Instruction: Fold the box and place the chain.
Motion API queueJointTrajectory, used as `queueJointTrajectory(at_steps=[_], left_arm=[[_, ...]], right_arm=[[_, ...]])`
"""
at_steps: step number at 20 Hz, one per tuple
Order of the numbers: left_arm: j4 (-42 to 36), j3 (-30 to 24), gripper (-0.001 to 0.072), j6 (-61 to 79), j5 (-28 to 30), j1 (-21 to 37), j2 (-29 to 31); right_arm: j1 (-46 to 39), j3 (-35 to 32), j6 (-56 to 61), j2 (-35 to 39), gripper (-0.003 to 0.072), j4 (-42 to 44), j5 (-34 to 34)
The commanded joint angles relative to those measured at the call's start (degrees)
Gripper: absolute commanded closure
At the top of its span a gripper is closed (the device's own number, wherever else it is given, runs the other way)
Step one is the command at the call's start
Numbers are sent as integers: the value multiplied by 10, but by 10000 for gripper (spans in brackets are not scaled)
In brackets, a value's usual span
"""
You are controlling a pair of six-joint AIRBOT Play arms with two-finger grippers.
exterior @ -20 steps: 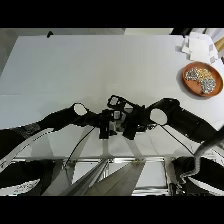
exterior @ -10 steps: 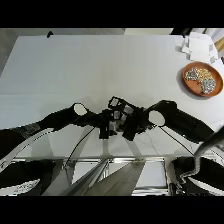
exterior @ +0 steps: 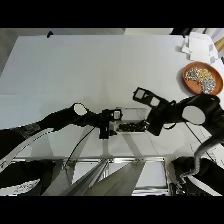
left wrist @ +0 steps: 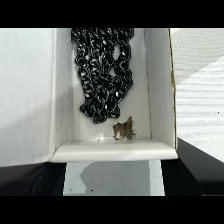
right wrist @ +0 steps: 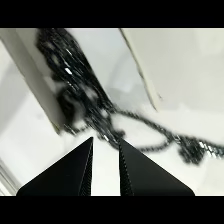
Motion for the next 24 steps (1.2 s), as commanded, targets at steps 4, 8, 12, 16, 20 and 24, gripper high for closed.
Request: queueJointTrajectory(at_steps=[4, 8, 12, 16, 20, 24], left_arm=[[0, 0, 630, 0, 0, 0, 0], [0, 0, 630, 0, 0, 0, 0], [0, 0, 630, 0, 0, 0, 0], [0, 0, 630, 0, 0, 0, 0], [0, 0, 630, 0, 0, 0, 0], [0, 0, 630, 0, 0, 0, 0]], right_arm=[[-119, -62, -165, 12, 507, -19, -53], [-120, -136, -363, -17, 484, 7, -139], [-120, -169, -392, -63, 480, 46, -222], [-120, -169, -422, -101, 479, 108, -264], [-120, -169, -450, -123, 480, 128, -266], [-120, -169, -450, -130, 490, 150, -298]])
